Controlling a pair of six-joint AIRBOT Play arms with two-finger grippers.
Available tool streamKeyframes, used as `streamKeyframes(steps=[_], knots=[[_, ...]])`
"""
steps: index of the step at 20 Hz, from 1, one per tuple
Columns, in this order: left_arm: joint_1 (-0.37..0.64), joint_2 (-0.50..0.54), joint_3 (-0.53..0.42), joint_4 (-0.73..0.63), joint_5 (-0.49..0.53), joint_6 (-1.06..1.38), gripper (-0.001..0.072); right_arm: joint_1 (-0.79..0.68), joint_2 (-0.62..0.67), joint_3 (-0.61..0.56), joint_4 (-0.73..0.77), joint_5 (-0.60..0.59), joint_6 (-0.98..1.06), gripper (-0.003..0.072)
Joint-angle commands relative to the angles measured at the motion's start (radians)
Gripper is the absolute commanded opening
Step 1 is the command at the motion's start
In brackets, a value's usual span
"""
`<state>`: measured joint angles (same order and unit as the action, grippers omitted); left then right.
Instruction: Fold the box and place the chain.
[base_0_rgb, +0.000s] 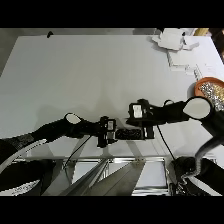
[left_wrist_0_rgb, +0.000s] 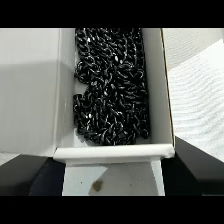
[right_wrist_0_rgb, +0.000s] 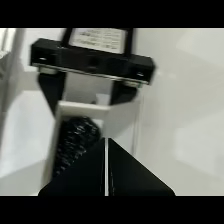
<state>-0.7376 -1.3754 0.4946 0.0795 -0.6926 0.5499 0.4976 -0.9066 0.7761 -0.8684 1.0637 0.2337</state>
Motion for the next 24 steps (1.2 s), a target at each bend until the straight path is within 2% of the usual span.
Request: streamKeyframes(steps=[1,6,10,11,13,15,17,19,20,24], knots=[[0.000,0.000,0.000,0.000,0.000,0.000,0.0271,-0.068,-0.017,0.093,-0.093,-0.002,0.162,0.0019],[0.000,0.000,0.000,0.000,0.000,0.000,0.0271,-0.138,-0.137,0.083,-0.170,-0.004,0.388,0.0019],[0.000,0.000,0.000,0.000,0.000,0.000,0.0271,-0.098,-0.163,0.016,-0.178,0.015,0.395,0.0022],[0.000,0.000,0.000,0.000,0.000,0.000,0.0271,-0.085,-0.163,0.006,-0.178,0.039,0.395,0.0042],[0.000,0.000,0.000,0.000,0.000,0.000,0.0271,-0.057,-0.162,-0.004,-0.178,0.088,0.395,0.0132],[0.000,0.000,0.000,0.000,0.000,0.000,0.0271,-0.022,-0.153,-0.010,-0.174,0.110,0.394,0.0143],[0.000,0.000,0.000,0.000,0.000,0.000,0.0271,0.011,-0.113,-0.051,-0.146,0.074,0.383,0.0246],[0.000,0.000,0.000,0.000,0.000,0.000,0.0271,0.040,-0.056,-0.116,-0.145,0.002,0.346,0.0263],[0.000,0.000,0.000,0.000,0.000,0.000,0.0271,0.054,-0.026,-0.148,-0.146,-0.036,0.327,0.0306],[0.000,0.000,0.000,0.000,0.000,0.000,0.0271,0.098,0.021,-0.194,-0.155,-0.078,0.254,0.0320]])
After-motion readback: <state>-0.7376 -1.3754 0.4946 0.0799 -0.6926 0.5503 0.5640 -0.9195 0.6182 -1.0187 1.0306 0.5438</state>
